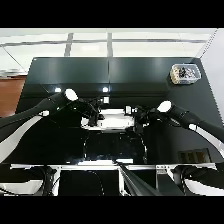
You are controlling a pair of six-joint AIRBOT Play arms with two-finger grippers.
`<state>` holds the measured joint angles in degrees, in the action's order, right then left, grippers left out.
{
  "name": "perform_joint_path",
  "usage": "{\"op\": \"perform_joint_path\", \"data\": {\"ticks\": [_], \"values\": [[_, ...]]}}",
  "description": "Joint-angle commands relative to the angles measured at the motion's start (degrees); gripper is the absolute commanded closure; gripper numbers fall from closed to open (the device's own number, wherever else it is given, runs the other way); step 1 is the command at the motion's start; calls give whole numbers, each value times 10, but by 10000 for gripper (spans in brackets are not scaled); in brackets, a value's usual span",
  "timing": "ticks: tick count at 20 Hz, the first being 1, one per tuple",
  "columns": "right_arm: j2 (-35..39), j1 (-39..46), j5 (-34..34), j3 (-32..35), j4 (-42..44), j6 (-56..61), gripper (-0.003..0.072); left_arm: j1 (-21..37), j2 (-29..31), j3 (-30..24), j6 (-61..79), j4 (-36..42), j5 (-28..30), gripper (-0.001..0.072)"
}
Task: Fold the box and place the chain.
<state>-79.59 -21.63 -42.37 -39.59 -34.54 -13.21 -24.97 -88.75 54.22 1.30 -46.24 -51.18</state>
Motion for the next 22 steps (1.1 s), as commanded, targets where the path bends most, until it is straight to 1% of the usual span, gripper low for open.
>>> {"op": "perform_joint_path", "data": {"ticks": [1, 5, 13, 14, 16, 17, 18, 21, 22], "values": [[0, -1, -1, 0, -2, 2, -15, 0, 0, 0, 0, 0, 0, 682], [-5, -14, 2, -4, -30, 19, -13, 0, 0, 0, 0, 0, 0, 682], [-5, 1, -7, -7, -9, 19, -13, 0, 0, 0, 0, 0, 0, 682], [-5, 1, -7, -7, -9, 19, 35, 0, 0, 0, 0, 0, 2, 682], [-5, 1, -7, -7, -9, 18, 36, 0, 0, 0, 0, 0, 2, 682], [-5, 1, -7, -7, -9, 18, 159, 0, 0, 0, 0, 0, 2, 682], [-5, 1, -7, -7, -9, 18, 232, 0, 0, 0, 0, 0, 2, 681], [-5, 1, -7, -7, -10, 19, 232, 0, 0, 0, -1, 0, 1, 679], [-5, 1, -7, -7, -10, 19, 232, 1, 2, 0, -2, -3, 1, 613]]}}
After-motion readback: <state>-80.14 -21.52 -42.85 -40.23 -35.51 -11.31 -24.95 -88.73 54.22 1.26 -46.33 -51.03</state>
